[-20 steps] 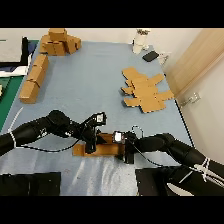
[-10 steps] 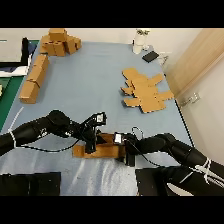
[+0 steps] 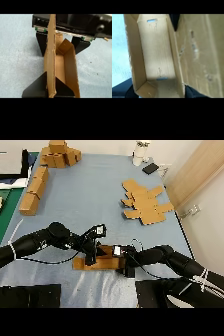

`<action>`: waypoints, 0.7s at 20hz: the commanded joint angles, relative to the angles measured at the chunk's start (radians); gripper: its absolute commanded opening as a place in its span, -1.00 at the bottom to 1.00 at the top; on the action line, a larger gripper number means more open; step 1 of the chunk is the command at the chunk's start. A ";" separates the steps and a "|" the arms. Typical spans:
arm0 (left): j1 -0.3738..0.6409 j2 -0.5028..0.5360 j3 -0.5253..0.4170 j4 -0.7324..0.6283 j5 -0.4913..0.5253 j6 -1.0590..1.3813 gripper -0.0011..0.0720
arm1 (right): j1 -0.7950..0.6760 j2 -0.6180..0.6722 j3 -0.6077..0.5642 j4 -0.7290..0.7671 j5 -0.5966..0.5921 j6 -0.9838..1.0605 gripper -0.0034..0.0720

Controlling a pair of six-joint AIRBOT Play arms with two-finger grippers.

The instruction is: Fold the box.

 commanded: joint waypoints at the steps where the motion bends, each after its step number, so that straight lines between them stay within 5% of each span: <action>1: 0.000 0.000 0.000 0.000 0.001 0.000 -0.93 | 0.003 -0.011 0.000 -0.002 0.006 -0.001 0.75; 7: 0.000 0.000 0.000 0.000 0.000 0.000 -0.93 | 0.003 -0.010 0.000 -0.002 0.005 0.000 0.40; 14: 0.000 0.000 0.000 0.000 0.001 0.000 -0.93 | 0.003 -0.010 0.000 -0.002 0.004 0.000 0.40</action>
